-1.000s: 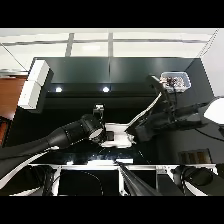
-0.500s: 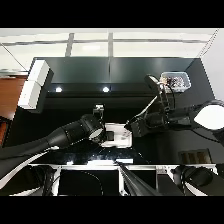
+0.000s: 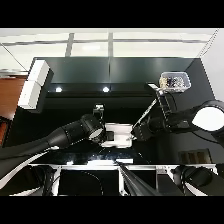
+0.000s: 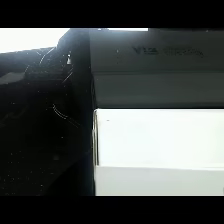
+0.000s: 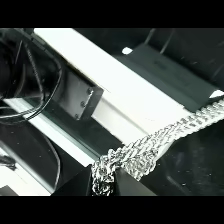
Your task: Fold the box and place the chain.
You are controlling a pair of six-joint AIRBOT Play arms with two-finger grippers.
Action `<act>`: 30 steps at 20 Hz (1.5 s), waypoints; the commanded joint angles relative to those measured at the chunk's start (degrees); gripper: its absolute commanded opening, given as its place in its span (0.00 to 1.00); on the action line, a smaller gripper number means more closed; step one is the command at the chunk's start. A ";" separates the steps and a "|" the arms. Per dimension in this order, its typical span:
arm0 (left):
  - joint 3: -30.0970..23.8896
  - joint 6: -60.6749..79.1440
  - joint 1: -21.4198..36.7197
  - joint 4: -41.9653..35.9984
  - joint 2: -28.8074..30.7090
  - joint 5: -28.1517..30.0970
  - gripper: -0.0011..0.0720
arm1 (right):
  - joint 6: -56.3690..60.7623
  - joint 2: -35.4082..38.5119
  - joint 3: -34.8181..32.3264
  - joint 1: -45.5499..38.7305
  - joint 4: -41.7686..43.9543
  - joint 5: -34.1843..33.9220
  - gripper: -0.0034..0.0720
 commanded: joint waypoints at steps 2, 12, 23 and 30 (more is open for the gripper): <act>-0.02 0.02 0.00 0.04 0.00 0.22 0.05 | -2.43 -1.33 -4.26 0.04 7.13 -4.04 0.06; -0.02 0.02 0.00 0.04 0.00 0.35 0.05 | -6.78 -6.82 -4.90 -1.31 9.20 -4.92 0.57; -0.02 0.02 0.00 0.04 0.00 0.39 0.05 | 6.62 -10.16 -7.10 -26.34 -29.66 -27.98 1.00; -0.02 0.02 0.02 0.04 0.00 0.42 0.05 | 20.02 -32.30 4.37 -28.30 -26.14 -38.27 1.00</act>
